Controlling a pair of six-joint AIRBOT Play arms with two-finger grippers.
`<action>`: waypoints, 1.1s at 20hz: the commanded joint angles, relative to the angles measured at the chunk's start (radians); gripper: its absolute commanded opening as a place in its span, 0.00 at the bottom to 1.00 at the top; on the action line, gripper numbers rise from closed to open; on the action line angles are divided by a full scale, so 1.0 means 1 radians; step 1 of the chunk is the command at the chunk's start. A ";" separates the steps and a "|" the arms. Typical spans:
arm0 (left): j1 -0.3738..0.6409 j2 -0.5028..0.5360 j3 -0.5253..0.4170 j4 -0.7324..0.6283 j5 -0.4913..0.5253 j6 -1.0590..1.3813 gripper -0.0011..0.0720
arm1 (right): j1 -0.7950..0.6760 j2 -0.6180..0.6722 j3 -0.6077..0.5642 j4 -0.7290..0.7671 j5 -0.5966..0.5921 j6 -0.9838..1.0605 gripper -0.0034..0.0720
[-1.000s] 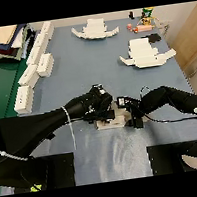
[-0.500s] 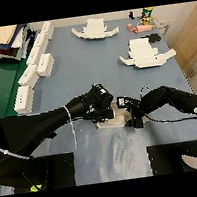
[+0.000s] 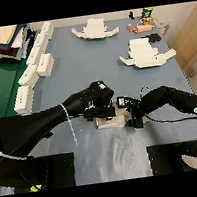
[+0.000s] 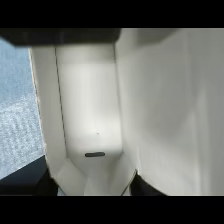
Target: Fold the box.
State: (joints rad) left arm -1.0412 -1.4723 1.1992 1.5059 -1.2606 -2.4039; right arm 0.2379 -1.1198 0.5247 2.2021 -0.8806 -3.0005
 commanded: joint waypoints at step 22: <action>0.322 0.321 -0.209 -0.209 -0.114 0.990 0.03 | 0.000 -0.001 0.000 0.000 0.000 0.000 0.71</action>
State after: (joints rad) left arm -0.7738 -1.2144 1.0878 1.4067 -1.4624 -1.6463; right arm 0.2379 -1.1198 0.5247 2.2024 -0.8806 -3.0005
